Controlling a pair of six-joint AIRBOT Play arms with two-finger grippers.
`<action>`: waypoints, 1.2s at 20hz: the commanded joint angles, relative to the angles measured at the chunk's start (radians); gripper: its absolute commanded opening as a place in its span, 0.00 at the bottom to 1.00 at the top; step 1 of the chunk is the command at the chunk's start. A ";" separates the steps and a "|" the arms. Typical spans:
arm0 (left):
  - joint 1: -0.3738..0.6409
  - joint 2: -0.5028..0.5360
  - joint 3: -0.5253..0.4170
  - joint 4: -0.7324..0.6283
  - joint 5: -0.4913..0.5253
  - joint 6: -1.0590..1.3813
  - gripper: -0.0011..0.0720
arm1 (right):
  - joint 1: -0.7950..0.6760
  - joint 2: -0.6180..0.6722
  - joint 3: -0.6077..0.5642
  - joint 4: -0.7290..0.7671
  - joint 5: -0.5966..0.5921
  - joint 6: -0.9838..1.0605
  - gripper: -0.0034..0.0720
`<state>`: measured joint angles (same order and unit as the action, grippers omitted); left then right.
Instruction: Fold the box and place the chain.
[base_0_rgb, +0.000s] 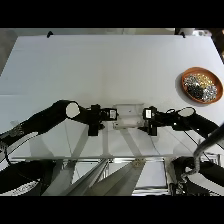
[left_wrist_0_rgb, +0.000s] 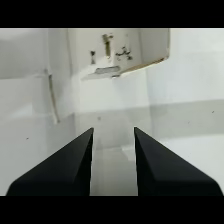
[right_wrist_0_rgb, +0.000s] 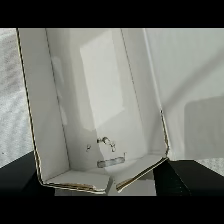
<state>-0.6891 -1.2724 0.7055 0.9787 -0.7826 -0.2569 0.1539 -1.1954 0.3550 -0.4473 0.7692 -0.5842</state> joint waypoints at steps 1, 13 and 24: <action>-0.011 0.002 -0.037 -0.071 0.063 0.029 0.39 | 0.000 0.001 0.000 0.000 0.002 0.000 0.81; -0.007 -0.066 -0.037 -0.066 0.129 0.029 0.38 | 0.000 0.001 0.000 0.000 0.001 0.000 0.81; -0.008 -0.056 -0.037 -0.070 0.209 0.029 0.38 | 0.000 0.001 0.000 0.000 0.001 0.000 0.81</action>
<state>-0.6975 -1.3350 0.6682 0.9104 -0.5785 -0.2279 0.1535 -1.1954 0.3550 -0.4484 0.7700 -0.5850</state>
